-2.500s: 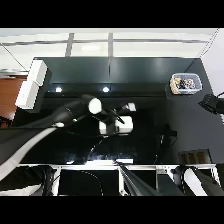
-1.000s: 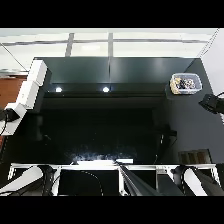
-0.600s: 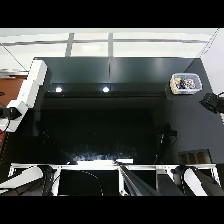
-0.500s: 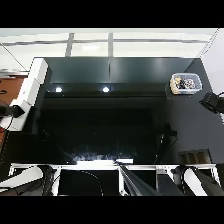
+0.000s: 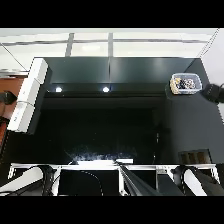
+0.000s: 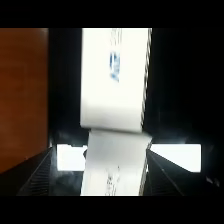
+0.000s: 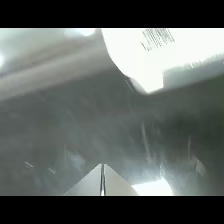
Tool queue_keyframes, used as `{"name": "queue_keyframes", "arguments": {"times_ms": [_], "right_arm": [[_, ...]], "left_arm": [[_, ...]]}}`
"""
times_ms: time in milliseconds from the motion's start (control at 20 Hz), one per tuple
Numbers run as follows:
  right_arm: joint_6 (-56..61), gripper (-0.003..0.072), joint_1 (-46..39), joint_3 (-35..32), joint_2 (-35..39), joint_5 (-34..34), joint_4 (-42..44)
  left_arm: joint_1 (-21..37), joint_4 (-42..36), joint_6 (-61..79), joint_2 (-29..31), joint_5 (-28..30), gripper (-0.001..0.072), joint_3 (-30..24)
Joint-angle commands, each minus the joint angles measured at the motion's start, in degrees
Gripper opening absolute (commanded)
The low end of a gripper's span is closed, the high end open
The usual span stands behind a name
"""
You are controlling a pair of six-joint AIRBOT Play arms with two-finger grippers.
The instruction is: Fold the box and place the chain.
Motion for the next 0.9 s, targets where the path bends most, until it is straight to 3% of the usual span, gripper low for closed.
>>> {"name": "queue_keyframes", "arguments": {"times_ms": [0,50,100,200,300,500,650,850], "right_arm": [[-0.6,0.0017,8.0,9.9,0.1,-4.8,0.1],[-0.6,0.0017,10.2,12.3,0.1,-5.1,0.1],[-0.6,0.0017,12.2,14.1,0.1,-4.3,0.1],[-5.8,0.0016,15.1,14.7,0.9,-1.7,0.9],[-15.8,0.0012,21.2,10.8,5.4,-6.2,-0.2],[-1.9,0.0013,23.5,-8.5,13.1,-21.6,-12.3],[-1.0,0.0015,23.5,-20.2,12.9,-32.0,-12.3],[-1.0,0.0019,23.5,-21.4,12.9,-34.0,-12.3]], "left_arm": [[-3.5,-0.4,-11.5,4.8,-2.8,0.0496,7.5],[-5.7,-1.4,-12.6,6.1,-4.4,0.0114,9.0],[-8.2,-2.7,-13.0,7.6,-5.8,0.0025,9.8],[-15.3,-5.5,-14.8,11.8,-4.4,0.0022,8.6],[-23.9,-5.4,-15.5,17.9,0.8,0.0022,3.3],[-37.5,-5.2,-15.5,29.3,15.0,0.0024,-15.2],[-39.9,-5.0,-15.3,30.3,19.4,0.0026,-25.6],[-39.9,-5.7,-15.4,30.3,22.7,0.0027,-26.4]]}}
